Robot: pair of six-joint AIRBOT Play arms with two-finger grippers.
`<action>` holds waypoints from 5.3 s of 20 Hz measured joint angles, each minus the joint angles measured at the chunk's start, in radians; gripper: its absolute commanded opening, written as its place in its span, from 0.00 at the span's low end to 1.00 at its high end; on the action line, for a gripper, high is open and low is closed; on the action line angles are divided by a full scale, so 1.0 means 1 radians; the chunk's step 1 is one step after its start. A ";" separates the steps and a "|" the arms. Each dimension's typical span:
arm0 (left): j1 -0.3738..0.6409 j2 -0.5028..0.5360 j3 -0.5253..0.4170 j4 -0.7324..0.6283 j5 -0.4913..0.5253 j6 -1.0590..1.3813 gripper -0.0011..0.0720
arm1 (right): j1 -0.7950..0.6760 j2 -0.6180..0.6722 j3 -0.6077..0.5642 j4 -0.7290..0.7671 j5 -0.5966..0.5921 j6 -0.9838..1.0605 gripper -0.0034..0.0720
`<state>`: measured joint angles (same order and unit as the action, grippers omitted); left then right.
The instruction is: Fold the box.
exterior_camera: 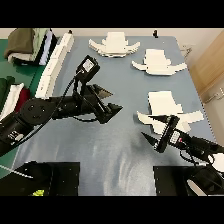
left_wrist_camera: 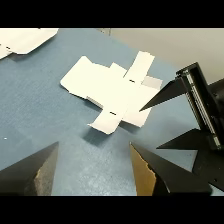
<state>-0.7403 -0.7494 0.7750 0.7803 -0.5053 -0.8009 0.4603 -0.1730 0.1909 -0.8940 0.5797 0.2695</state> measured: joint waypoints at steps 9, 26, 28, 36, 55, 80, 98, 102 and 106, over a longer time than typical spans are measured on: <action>0.212 -0.062 0.046 -0.003 -0.116 -0.218 0.95 | -0.017 -0.029 0.006 0.063 -0.037 0.307 0.99; 0.378 -0.115 0.093 0.004 -0.201 -0.254 0.95 | -0.205 -0.550 0.620 -0.071 0.432 1.479 0.99; 0.378 -0.115 0.093 0.003 -0.196 -0.254 0.95 | -0.208 -0.560 0.631 -0.047 0.411 1.497 0.98; 0.378 -0.115 0.094 0.002 -0.164 -0.254 0.95 | -0.242 -0.574 0.656 -0.321 0.410 1.656 0.77; 0.378 -0.117 0.094 0.001 -0.177 -0.273 0.95 | -1.184 -1.169 0.933 -0.370 0.813 0.997 0.60; 0.410 -0.117 0.094 0.004 -0.249 -0.374 0.95 | -0.941 -1.286 0.821 0.033 0.958 0.896 0.05; 0.593 -0.117 0.094 0.005 -0.468 -0.344 0.95 | -0.502 -0.898 0.436 -0.142 0.571 1.326 0.51; 0.594 -0.117 0.094 0.005 -0.481 -0.348 0.95 | -0.499 -0.938 0.406 -0.044 0.570 1.223 0.51; 0.594 -0.117 0.094 0.005 -0.504 -0.368 0.95 | -0.488 -0.964 0.390 0.060 0.597 1.128 0.50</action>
<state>-0.1463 -0.8661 0.8692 0.7849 -1.0096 -1.1687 -0.0280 -1.1374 0.5808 -0.8337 1.1767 1.3979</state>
